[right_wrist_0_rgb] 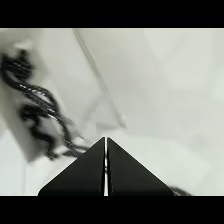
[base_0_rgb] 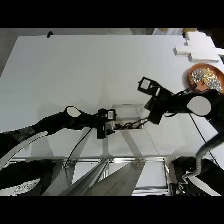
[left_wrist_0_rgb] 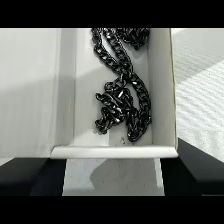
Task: Fold the box and place the chain.
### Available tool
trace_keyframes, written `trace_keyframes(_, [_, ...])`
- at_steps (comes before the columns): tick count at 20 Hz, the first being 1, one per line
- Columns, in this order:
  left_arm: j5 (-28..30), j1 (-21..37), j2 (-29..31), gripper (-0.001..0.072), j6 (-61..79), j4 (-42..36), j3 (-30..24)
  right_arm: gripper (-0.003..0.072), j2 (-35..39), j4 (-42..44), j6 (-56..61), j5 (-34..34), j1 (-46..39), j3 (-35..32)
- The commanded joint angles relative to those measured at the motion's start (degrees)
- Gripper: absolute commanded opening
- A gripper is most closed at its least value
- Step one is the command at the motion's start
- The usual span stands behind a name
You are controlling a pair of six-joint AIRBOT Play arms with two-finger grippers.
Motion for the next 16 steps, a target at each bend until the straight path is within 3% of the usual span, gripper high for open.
trace_keyframes(1, [0.02,-0.02,0.0,0.0167,0.0,0.0,-0.02,0.0018,-1.62,-2.69,-6.34,0.72,-8.74,-1.46])
trace_keyframes(3, [0.0,-0.02,0.0,0.0167,0.0,0.0,-0.02,0.0019,-4.87,-2.25,-13.0,0.52,-10.43,-3.5])
trace_keyframes(4, [0.02,-0.02,0.0,0.0167,0.0,0.02,-0.02,0.0062,-6.75,-1.2,-16.87,0.22,-10.38,-4.44])
trace_keyframes(5, [0.0,-0.02,0.0,0.0167,0.0,0.0,-0.02,0.0178,-8.35,0.96,-20.92,-0.74,-10.25,-5.38])
trace_keyframes(6, [0.0,-0.02,0.0,0.0167,0.0,0.0,-0.02,0.0243,-10.03,4.17,-26.03,-0.98,-10.25,-6.12])
trace_keyframes(10, [0.0,-0.02,0.0,0.0167,0.0,0.0,-0.02,0.0242,-13.29,8.87,-42.32,-0.42,-8.63,-7.56])
trace_keyframes(16, [0.02,-0.02,0.0,0.0167,0.0,0.02,-0.02,0.0238,-17.22,12.0,-44.94,-1.25,-8.28,-7.61])
